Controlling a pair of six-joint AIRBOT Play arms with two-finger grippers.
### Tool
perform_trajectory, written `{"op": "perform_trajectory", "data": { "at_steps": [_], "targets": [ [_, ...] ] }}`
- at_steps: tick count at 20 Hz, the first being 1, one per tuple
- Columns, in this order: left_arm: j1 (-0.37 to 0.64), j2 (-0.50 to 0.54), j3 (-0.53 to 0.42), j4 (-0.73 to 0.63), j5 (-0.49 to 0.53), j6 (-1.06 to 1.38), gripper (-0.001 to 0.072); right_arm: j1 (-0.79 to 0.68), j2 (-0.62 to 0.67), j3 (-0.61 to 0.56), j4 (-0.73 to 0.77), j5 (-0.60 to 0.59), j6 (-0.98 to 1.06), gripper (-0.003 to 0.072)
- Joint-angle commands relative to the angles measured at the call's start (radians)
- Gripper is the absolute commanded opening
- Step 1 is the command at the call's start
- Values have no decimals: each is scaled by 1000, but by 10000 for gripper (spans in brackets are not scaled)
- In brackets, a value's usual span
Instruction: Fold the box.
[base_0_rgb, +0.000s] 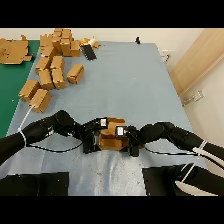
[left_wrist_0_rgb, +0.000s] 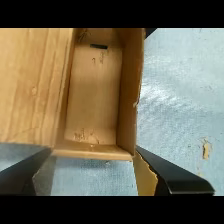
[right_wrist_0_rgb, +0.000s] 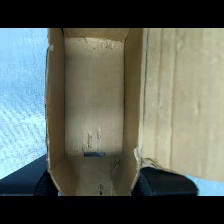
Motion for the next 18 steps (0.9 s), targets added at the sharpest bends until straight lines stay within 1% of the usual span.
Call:
{"op": "perform_trajectory", "data": {
  "at_steps": [1, 4, 8, 13, 18],
  "targets": [
    [-40, 0, 1, -2, 2, 37, 695, 0, 0, 0, 1, 1, 1, 469],
    [-48, 0, 1, 2, 3, 48, 695, 0, 0, 0, 1, 1, 1, 468],
    [-48, -11, 1, 13, 32, 47, 695, 0, 0, 0, 1, 1, 1, 468],
    [-49, -49, 1, 13, 35, 47, 695, 0, 0, 0, 1, 0, 1, 469],
    [-49, -50, 1, 13, 42, 47, 694, 0, 0, 0, 1, 0, 1, 469]
  ]
}}
